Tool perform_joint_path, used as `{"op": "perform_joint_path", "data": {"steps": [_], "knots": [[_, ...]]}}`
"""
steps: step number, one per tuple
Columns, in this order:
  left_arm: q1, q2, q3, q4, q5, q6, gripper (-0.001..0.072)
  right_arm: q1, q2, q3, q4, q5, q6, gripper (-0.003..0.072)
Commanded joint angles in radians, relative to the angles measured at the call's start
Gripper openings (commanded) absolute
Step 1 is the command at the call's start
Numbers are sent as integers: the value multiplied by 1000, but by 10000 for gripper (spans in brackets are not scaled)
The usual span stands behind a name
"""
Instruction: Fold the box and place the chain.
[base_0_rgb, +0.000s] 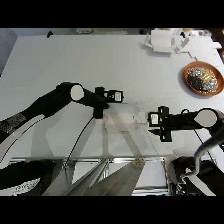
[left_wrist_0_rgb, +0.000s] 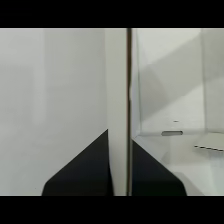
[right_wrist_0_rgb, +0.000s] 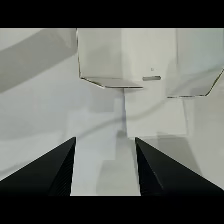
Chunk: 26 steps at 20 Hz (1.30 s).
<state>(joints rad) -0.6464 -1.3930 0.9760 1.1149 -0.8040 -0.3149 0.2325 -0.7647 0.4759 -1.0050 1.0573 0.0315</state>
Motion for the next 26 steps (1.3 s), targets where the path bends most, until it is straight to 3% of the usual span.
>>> {"op": "perform_joint_path", "data": {"steps": [1,4,5,6,7,8,16,22,24,26], "knots": [[-17,-11,0,61,4,-79,8,1,-2,0,11,-8,-14,436],[-16,-11,0,61,3,-79,16,1,-2,0,16,-8,-14,452],[-16,-11,0,61,3,-79,62,1,-2,0,16,-8,-14,452],[-16,-11,0,60,3,-79,188,1,-2,0,16,-8,-14,452],[-16,-11,1,59,3,-79,259,1,-2,0,16,-8,-14,452],[-16,-11,0,42,-2,-79,280,1,-2,0,16,-10,-14,452],[-5,-39,0,-170,-116,-75,277,1,-2,0,16,-26,-13,451],[153,-99,0,-499,-338,-76,282,1,-2,0,16,-30,-13,450],[171,-143,0,-541,-384,-105,282,1,-2,0,16,-30,-10,450],[163,-188,0,-542,-391,-149,345,1,-2,0,16,-30,-8,450]]}}
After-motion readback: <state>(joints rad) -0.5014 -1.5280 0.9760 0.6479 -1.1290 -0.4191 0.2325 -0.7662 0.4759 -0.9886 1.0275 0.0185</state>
